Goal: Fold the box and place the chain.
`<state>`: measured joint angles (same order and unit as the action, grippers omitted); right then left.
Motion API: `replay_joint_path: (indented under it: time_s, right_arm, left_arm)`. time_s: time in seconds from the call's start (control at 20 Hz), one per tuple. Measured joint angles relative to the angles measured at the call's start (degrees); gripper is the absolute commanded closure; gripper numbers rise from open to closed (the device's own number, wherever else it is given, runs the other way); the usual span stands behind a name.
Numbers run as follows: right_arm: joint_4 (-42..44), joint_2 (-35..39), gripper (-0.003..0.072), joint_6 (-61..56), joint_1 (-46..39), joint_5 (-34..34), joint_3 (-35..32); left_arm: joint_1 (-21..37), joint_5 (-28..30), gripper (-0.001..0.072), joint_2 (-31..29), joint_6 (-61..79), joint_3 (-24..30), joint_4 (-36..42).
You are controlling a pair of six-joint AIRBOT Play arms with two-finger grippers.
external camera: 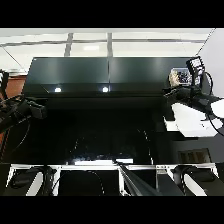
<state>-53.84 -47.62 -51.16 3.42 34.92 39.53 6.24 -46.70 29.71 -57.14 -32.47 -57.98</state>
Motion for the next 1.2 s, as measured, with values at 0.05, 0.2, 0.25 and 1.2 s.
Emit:
replay_joint_path:
  time_s: [0.05, 0.2, 0.25, 1.2]
  right_arm:
    - [0.02, 0.0, 0.0668, 0.0, 0.0, 0.0, 0.0]
    - [0.0, 0.0, 0.0668, 0.0, 0.0, 0.0, 0.0]
    - [0.0, 0.0, 0.0668, 0.0, 0.0, 0.0, 0.0]
    - [4.13, -0.31, 0.0666, -0.02, 0.0, -0.98, -0.02]
  left_arm:
    - [0.0, 0.0, 0.0681, 0.0, 0.0, 0.0, 0.0]
    - [0.0, 0.0, 0.0681, 0.02, 0.02, 0.0, 0.0]
    - [0.0, 0.0, 0.0681, 0.0, 0.02, 0.0, 0.0]
    - [-0.07, 1.86, 0.0679, 0.02, 0.0, 0.07, 2.08]
